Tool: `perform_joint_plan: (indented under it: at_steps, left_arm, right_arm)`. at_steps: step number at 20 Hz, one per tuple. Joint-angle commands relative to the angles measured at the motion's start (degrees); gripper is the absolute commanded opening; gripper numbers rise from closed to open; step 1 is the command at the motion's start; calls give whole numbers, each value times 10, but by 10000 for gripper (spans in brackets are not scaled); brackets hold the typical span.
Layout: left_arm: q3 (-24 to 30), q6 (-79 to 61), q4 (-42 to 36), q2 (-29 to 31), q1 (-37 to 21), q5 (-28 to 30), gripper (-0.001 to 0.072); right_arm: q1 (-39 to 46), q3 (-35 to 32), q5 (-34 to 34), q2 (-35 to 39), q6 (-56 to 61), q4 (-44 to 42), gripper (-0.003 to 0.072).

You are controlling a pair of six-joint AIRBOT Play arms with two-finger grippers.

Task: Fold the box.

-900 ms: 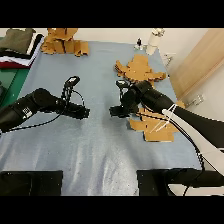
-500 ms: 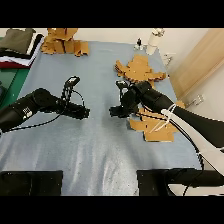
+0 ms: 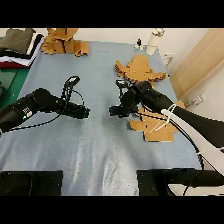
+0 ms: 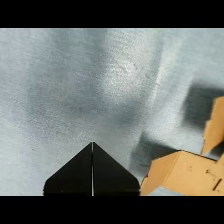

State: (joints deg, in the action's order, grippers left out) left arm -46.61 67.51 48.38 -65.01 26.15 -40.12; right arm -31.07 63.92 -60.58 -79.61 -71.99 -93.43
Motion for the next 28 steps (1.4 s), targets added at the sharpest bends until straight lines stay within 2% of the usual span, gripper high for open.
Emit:
perform_joint_plan:
  at_steps: [1, 4, 6, 8, 9, 11, 13, 14, 15, 16, 17, 18, 22, 26, 28]
  left_arm:
    - [0, 0, -6, 0, -1, 33, 14]
    - [0, 0, -10, 0, -1, 45, 14]
    - [0, 0, -10, 0, -1, 57, 14]
    - [0, 0, -11, 0, -1, 67, 14]
    - [0, 0, -14, 0, -1, 66, 14]
    - [0, 0, -21, 0, -1, 65, 13]
    - [0, 0, -21, 0, -1, 57, 14]
    - [0, 0, -21, 0, -1, 49, 15]
    - [0, 0, -21, 0, -1, 39, 21]
    - [0, 0, -21, 0, -1, 35, 299]
    - [0, 2, -22, 0, -1, 35, 701]
    - [0, 1, -21, 1, -1, 30, 695]
    - [-2, 1, -22, 1, -1, 3, 694]
    - [-3, 1, -25, 1, -2, 5, 695]
    - [-3, 1, -59, 1, -2, 0, 695]
  right_arm:
    - [-1, 0, 20, 0, 10, -10, 3]
    - [0, 0, 56, -1, 10, -37, 3]
    - [0, 0, 58, -2, 10, -77, 4]
    - [1, 4, 43, -1, 2, -78, 4]
    - [6, 18, 10, -1, -17, -69, 4]
    - [40, 82, -129, 0, -45, -36, 3]
    - [98, 157, -261, 8, -66, 72, 30]
    - [136, 179, -304, 15, -66, 147, 169]
    - [182, 186, -331, 19, -68, 212, 367]
    - [231, 184, -346, 21, -74, 243, 455]
    - [287, 175, -349, 21, -76, 246, 493]
    - [347, 158, -346, 21, -82, 231, 528]
    - [524, 91, -279, 17, -187, 119, 529]
    - [605, 86, -246, -23, -261, 82, 529]
    - [626, 86, -243, -52, -287, 66, 529]
